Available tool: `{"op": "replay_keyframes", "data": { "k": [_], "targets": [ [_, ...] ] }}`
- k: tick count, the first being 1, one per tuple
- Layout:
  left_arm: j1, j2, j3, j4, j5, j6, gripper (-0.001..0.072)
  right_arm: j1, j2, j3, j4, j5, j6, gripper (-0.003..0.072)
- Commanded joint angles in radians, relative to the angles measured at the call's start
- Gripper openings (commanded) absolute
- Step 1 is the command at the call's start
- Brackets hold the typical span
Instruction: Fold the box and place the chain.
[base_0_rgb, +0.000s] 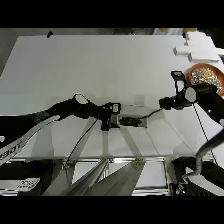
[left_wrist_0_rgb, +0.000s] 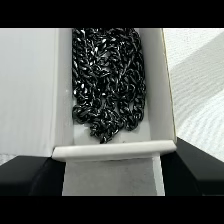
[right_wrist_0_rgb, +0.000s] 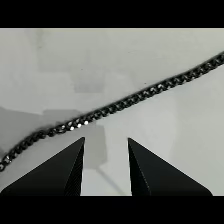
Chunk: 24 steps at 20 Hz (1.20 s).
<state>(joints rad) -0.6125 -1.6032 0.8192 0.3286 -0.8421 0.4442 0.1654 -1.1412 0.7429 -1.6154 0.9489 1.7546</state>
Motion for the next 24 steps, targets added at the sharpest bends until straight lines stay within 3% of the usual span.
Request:
{"op": "replay_keyframes", "data": {
  "k": [1, 11, 15, 16, 20, 24],
  "targets": [
    [0.0, 0.0, 0.0, 0.0, 0.0, 0.0, 0.0071, -0.016, -0.027, 0.001, 0.0, -0.051, 0.064, 0.0305],
    [0.0, 0.0, 0.0, 0.0, 0.0, 0.0, 0.0071, -0.031, -0.185, 0.001, 0.0, -0.067, 0.082, 0.0297],
    [0.0, 0.0, 0.0, 0.001, 0.0, 0.0, 0.0071, -0.03, -0.186, 0.001, 0.001, -0.075, 0.08, 0.0126],
    [0.0, 0.0, 0.0, 0.001, 0.0, 0.0, 0.0071, -0.03, -0.185, 0.001, 0.001, -0.07, 0.076, 0.0016],
    [0.0, 0.0, 0.0, 0.0, 0.0, 0.0, 0.0071, -0.029, -0.156, 0.001, 0.013, -0.041, 0.04, 0.0016],
    [0.0, 0.0, 0.0, 0.0, 0.0, 0.0, 0.0071, -0.014, -0.032, 0.001, 0.026, 0.063, -0.034, 0.0016]
  ]
}}
